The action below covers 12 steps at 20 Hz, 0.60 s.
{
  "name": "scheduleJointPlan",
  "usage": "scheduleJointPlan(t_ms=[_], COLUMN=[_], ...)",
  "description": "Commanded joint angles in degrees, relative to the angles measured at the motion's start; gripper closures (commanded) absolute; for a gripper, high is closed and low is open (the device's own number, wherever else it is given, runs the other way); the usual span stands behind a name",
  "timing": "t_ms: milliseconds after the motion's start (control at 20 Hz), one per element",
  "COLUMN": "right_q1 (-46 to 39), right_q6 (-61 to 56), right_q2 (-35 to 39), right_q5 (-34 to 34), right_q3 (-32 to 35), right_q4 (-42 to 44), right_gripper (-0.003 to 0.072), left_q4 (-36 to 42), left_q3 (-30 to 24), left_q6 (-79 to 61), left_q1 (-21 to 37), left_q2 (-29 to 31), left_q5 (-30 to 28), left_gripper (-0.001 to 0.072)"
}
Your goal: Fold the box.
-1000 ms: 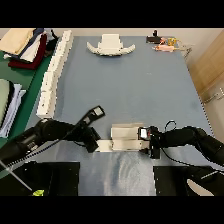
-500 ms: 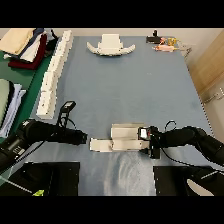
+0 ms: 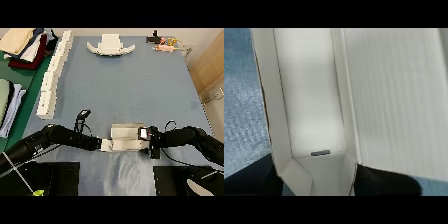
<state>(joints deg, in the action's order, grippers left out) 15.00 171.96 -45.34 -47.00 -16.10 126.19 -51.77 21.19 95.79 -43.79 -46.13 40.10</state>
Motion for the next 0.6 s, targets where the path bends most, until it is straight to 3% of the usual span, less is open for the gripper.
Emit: scheduleJointPlan(t_ms=[0, 50, 150, 550], right_q1=[0.0, 0.0, 0.0, 0.0], right_q6=[0.0, 0.0, 0.0, 0.0], right_q2=[0.0, 0.0, 0.0, 0.0], right_q5=[0.0, 0.0, 0.0, 0.0], right_q3=[0.0, 0.0, 0.0, 0.0], right_q4=[0.0, 0.0, 0.0, 0.0], right_gripper=[0.018, 0.018, 0.018, 0.018], left_q4=[1.2, 1.2, 1.2, 8.2], left_q3=[2.0, 2.5, 3.0, 3.0], left_q6=[0.1, 0.1, 0.1, -0.3], left_q1=[-0.9, -0.5, -0.4, -0.5], left_q2=[-0.4, -0.2, -0.2, -0.7], left_q5=[-3.2, -3.4, -3.5, -8.3], left_gripper=[0.0391, 0.0142, 0.0287, 0.0287])
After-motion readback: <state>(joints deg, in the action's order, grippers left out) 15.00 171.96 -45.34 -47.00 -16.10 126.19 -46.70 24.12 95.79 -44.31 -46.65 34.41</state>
